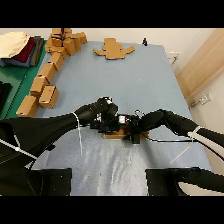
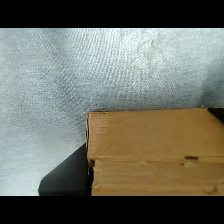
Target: Fold the box.
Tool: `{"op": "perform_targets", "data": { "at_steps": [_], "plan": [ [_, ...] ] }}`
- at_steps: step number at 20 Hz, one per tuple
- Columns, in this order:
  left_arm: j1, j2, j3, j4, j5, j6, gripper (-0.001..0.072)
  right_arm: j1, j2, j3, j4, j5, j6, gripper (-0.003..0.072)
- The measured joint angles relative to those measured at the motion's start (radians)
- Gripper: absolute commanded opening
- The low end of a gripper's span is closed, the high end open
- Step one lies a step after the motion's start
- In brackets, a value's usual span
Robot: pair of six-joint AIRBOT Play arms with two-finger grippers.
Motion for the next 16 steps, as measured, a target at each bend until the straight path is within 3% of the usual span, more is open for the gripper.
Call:
{"op": "perform_targets", "data": {
  "at_steps": [4,5,6,7,16],
  "plan": [
    [-0.002,-0.001,0.0,-0.008,0.004,-0.003,0.0014,0.0,0.0,0.0,0.0,0.0,0.0,0.0516],
    [-0.002,-0.001,0.0,-0.011,0.005,-0.003,0.0045,0.0,0.0,0.0,0.0,0.0,0.0,0.0516],
    [-0.002,-0.002,0.0,-0.013,0.008,-0.002,0.0333,0.0,0.0,0.0,0.0,0.0,-0.001,0.0516],
    [-0.002,-0.005,-0.002,-0.024,0.023,0.001,0.0517,0.0,0.0,0.0,0.0,0.0,-0.001,0.0517],
    [0.031,-0.002,0.045,-0.064,-0.082,0.006,0.0527,0.0,0.0,0.0,-0.001,0.0,-0.001,0.0517]
  ]
}}
